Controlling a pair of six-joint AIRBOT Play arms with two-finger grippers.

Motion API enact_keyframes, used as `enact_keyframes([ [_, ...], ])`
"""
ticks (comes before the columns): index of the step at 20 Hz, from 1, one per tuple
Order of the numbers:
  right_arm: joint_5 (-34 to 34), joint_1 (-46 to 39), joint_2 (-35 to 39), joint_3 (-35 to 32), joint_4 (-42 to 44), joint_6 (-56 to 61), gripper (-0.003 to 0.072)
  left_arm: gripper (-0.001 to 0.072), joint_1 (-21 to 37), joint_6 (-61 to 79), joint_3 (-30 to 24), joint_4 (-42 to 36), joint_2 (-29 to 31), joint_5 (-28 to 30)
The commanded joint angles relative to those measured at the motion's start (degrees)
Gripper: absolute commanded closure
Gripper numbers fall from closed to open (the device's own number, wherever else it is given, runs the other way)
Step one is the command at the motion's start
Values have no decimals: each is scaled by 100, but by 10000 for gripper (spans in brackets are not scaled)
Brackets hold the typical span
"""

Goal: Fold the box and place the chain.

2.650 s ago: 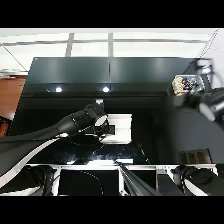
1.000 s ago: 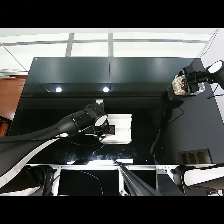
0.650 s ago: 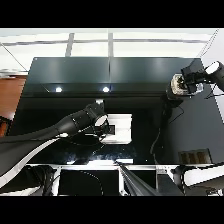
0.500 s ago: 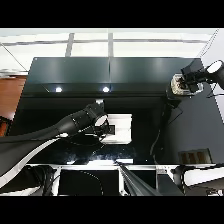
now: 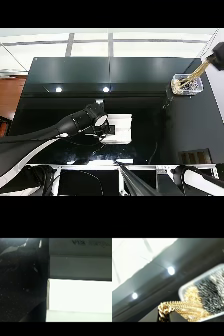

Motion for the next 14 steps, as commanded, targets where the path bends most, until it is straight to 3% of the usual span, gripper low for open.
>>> enact_keyframes([
  [1, 623, -68, 1019, 341, 280, -874, 644, 679, 2, 0, -2, 0, -4, 4],
  [6, 1209, -68, 1729, 1316, 627, -916, 645, 679, 2, 0, -2, 4, -4, 11],
  [10, 1954, 258, 2293, 1351, 726, -1126, 645, 680, 2, 0, -2, 0, -4, 22],
  [14, 3095, 1403, 2559, 1281, 299, -1132, 645, 680, 2, 0, -2, 0, -4, 24],
])
